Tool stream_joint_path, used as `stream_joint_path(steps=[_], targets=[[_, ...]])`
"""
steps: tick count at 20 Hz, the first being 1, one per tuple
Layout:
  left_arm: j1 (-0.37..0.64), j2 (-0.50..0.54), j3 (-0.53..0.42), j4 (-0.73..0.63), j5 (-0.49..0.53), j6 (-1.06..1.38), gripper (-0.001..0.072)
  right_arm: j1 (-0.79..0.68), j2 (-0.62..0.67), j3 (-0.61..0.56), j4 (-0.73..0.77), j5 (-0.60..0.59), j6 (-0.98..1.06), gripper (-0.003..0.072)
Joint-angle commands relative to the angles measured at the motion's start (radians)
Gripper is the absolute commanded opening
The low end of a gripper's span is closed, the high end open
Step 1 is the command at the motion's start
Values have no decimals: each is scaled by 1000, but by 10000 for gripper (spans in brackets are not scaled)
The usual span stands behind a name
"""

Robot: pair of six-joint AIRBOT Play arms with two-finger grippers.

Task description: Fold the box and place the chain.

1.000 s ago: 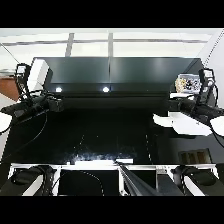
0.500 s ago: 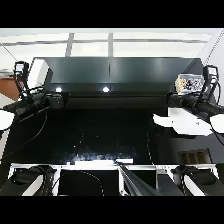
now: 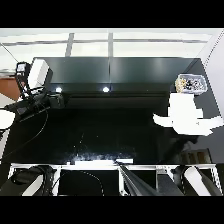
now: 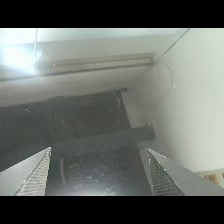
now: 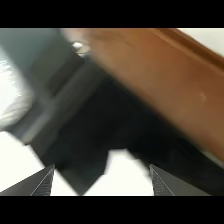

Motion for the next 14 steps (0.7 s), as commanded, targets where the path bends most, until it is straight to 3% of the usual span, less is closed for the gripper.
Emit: stream_joint_path(steps=[1, 4, 7, 10, 13, 14], targets=[[-1, -1, 0, 0, -10, 0, 687, -238, -217, 108, 253, 198, -340, 712], [-1, -1, 0, 0, -14, 0, 687, -252, -490, 307, 338, 560, -592, 712], [-1, -1, 0, -4, -14, 0, 687, -230, -702, 485, 336, 770, -595, 712], [-1, -1, 0, -8, -14, 0, 687, -199, -818, 563, 333, 874, -594, 711], [-1, -1, 0, -7, -13, 0, 687, -188, -860, 566, 320, 895, -594, 710], [-1, -1, 0, -7, -13, 0, 687, -188, -867, 566, 311, 895, -594, 656]])
